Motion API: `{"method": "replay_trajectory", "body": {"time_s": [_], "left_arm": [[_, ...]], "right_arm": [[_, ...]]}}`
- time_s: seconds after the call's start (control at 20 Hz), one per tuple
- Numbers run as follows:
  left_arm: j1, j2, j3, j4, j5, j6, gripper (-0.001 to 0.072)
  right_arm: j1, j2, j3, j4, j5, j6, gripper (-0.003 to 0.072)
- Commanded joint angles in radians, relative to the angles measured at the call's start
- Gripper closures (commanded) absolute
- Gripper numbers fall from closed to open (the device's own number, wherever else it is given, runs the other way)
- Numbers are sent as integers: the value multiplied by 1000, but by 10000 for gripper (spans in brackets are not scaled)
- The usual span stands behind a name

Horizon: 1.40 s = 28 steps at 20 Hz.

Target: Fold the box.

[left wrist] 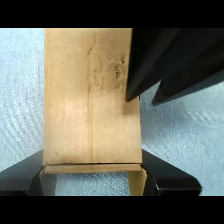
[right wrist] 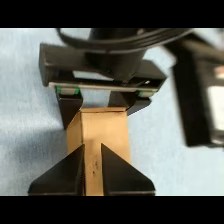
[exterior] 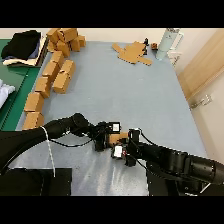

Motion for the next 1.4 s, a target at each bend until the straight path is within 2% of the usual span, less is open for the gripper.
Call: {"method": "replay_trajectory", "body": {"time_s": [0.0, 0.05, 0.1, 0.45, 1.05, 1.1, 1.2, 1.35], "left_arm": [[1, 0, 1, 0, 1, 0, 397], [1, 0, 1, 0, 1, 0, 397], [1, 0, 1, 0, 1, 0, 397], [1, 0, 1, 0, 1, 0, 397], [1, 0, 1, 0, 0, 0, 397], [1, 0, 1, 0, 1, 0, 397], [1, 0, 1, 0, 1, 0, 397], [1, 0, 1, 0, 1, 0, 397]], "right_arm": [[0, 37, 1, -1, -13, -2, 528], [-1, 31, 0, 0, -17, -2, 580], [-1, 18, 0, -1, -20, -2, 672], [-1, -76, 1, 0, -19, -2, 675], [-1, -59, 9, -8, -18, -2, 674], [-1, -42, 21, -8, -32, 0, 674], [-1, 4, 66, -3, -144, 52, 674], [-37, 68, 98, -27, -332, 274, 674]]}}
